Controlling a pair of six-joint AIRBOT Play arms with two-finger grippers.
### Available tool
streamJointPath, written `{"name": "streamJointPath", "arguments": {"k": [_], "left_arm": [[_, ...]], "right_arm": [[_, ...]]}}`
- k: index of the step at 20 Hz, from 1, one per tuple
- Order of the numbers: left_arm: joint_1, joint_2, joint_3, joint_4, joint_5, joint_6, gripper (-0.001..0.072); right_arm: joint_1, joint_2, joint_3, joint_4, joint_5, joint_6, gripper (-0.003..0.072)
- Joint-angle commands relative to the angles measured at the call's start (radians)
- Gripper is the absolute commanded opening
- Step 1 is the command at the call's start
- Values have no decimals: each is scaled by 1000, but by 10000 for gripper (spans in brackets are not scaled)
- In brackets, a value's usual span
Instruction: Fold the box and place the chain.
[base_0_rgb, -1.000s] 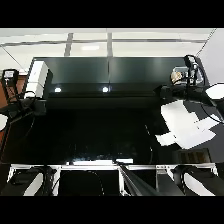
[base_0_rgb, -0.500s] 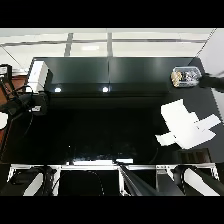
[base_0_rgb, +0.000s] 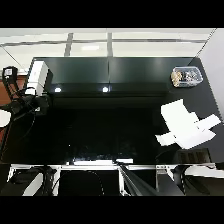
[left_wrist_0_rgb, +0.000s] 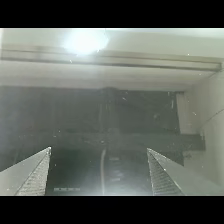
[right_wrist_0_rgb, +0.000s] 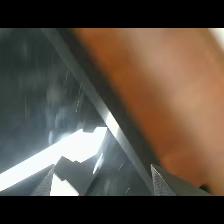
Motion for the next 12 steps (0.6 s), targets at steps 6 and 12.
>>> {"name": "streamJointPath", "arguments": {"k": [6, 12], "left_arm": [[0, -6, 0, -1, -51, 0, 704], [0, -6, 0, -1, -50, 0, 704]], "right_arm": [[11, -111, -8, 92, 216, -249, 720], [39, -108, -45, 93, 208, -335, 231]]}}
